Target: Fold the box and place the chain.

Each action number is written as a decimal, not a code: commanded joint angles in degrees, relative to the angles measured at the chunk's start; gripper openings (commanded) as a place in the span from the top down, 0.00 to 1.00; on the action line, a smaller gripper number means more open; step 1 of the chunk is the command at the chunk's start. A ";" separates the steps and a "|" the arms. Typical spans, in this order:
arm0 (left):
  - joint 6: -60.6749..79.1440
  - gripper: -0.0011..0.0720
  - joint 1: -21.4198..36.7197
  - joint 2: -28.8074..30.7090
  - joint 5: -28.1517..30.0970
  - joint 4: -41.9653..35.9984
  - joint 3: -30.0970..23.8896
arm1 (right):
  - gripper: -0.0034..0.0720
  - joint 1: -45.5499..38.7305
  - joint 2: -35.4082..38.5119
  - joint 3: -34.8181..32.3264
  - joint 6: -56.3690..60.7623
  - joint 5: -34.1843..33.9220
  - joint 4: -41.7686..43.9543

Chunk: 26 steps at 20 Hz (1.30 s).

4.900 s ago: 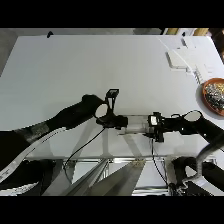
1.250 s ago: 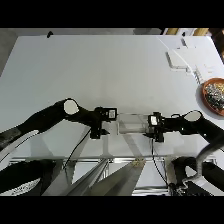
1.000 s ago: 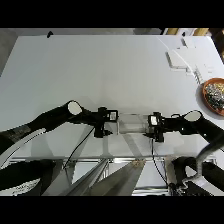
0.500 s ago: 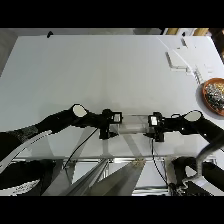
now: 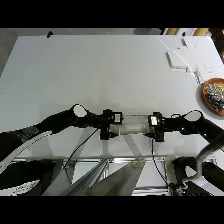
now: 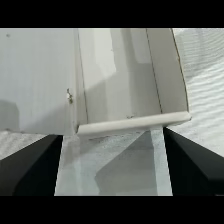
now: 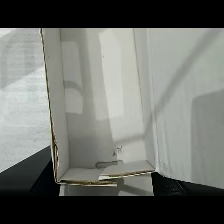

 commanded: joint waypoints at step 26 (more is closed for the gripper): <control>-0.37 0.28 -4.35 -0.20 7.48 -6.88 -2.16 | 0.41 0.04 0.00 0.00 0.07 0.00 0.07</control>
